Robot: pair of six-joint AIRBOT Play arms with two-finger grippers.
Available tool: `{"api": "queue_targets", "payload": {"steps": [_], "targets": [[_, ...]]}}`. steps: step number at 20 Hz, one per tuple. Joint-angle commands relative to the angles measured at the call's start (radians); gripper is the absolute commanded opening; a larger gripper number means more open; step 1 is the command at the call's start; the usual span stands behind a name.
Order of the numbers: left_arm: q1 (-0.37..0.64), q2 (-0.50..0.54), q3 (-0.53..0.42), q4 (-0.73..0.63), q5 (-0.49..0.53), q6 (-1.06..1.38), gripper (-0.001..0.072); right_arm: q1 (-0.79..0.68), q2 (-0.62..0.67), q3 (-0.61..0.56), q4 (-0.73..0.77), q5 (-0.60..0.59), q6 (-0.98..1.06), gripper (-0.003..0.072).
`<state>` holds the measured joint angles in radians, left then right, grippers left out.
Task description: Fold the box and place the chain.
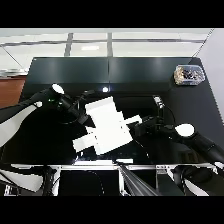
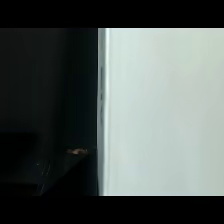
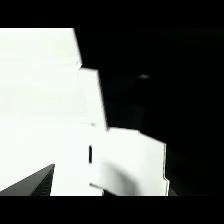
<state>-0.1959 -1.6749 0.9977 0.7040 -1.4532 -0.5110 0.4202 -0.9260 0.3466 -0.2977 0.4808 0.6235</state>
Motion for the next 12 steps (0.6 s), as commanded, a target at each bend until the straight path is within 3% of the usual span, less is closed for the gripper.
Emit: {"api": "queue_targets", "payload": {"steps": [1, 4, 7, 10, 12], "targets": [[-0.011, 0.084, -0.011, 0.026, 0.043, -0.02, 0.0018, -0.036, 0.018, 0.079, -0.331, 0.181, 0.0, 0.0698], [-0.051, 0.246, -0.1, 0.024, 0.214, 0.05, 0.0018, -0.089, 0.02, 0.203, -0.593, 0.332, 0.0, 0.0697], [-0.107, 0.362, -0.199, 0.025, 0.442, 0.246, 0.0021, -0.096, 0.02, 0.25, -0.713, 0.311, -0.007, 0.0696], [-0.156, 0.354, -0.206, 0.026, 0.493, 0.545, 0.0021, -0.096, 0.019, 0.251, -0.681, 0.25, -0.014, 0.0697], [-0.197, 0.341, -0.206, 0.032, 0.583, 0.579, 0.0021, -0.096, 0.019, 0.251, -0.605, 0.255, -0.014, 0.0697]]}}
